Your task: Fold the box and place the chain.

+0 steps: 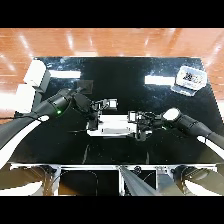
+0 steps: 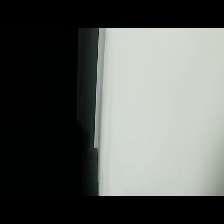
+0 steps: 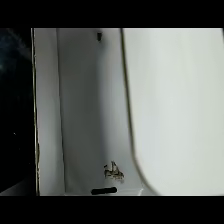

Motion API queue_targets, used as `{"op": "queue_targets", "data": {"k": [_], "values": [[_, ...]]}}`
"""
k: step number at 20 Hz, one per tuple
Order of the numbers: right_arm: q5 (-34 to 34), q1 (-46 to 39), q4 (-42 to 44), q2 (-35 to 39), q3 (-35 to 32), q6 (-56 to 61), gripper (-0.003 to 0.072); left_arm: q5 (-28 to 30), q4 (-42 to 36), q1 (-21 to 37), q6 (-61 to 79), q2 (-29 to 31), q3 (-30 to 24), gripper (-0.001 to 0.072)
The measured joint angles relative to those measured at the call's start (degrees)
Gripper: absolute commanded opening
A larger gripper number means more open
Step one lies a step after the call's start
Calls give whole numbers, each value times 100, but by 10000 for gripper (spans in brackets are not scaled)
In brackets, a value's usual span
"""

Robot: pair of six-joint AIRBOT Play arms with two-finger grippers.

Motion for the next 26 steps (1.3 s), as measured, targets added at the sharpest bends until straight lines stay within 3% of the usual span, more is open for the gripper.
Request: {"op": "queue_targets", "data": {"k": [3, 5, 6, 26], "values": [[-48, 0, 2, -44, 0, 4, 713, 4, 0, -2, -4, 0, 0, 20], [-66, 2, 31, -76, 0, 0, 603, 7, 2, -2, -7, 0, 0, 20], [-74, 7, 44, -90, 0, -2, 596, 9, 2, -2, -7, 0, 0, 21], [-90, 13, 109, -114, 0, -66, 594, -2, 13, -2, -11, 0, 0, 20]]}}
